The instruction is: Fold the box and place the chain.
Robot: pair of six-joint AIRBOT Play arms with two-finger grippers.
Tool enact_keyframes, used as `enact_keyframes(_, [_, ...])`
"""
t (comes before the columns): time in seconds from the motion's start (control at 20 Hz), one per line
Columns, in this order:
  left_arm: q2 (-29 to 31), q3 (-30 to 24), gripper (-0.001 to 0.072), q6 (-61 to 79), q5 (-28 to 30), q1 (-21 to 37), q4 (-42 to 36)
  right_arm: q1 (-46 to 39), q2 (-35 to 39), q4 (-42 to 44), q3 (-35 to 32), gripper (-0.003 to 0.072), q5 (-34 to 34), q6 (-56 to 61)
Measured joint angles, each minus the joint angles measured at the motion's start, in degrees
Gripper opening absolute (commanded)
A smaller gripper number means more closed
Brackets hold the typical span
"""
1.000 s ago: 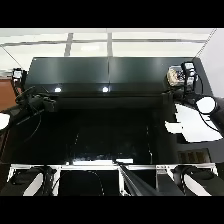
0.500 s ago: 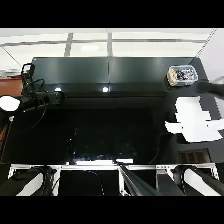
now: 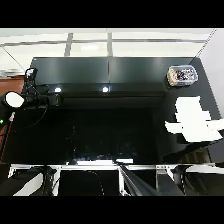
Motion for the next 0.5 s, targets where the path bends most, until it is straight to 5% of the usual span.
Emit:
enact_keyframes(0.3, [-0.11, 0.04, 0.0706, -0.63, -0.13, -0.11, 0.42, 0.07, -6.56, 3.50, 2.84, 0.0691, 11.08, -10.97])
enact_keyframes(0.45, [-0.11, 0.04, 0.0706, -0.79, -0.13, -0.11, 0.44, 1.05, -7.26, 3.89, 3.13, 0.0200, 14.19, -13.16])
enact_keyframes(0.5, [-0.11, 0.04, 0.0706, -0.79, -0.13, -0.11, 0.48, 1.36, -7.37, 3.93, 3.19, 0.0123, 15.13, -13.64])
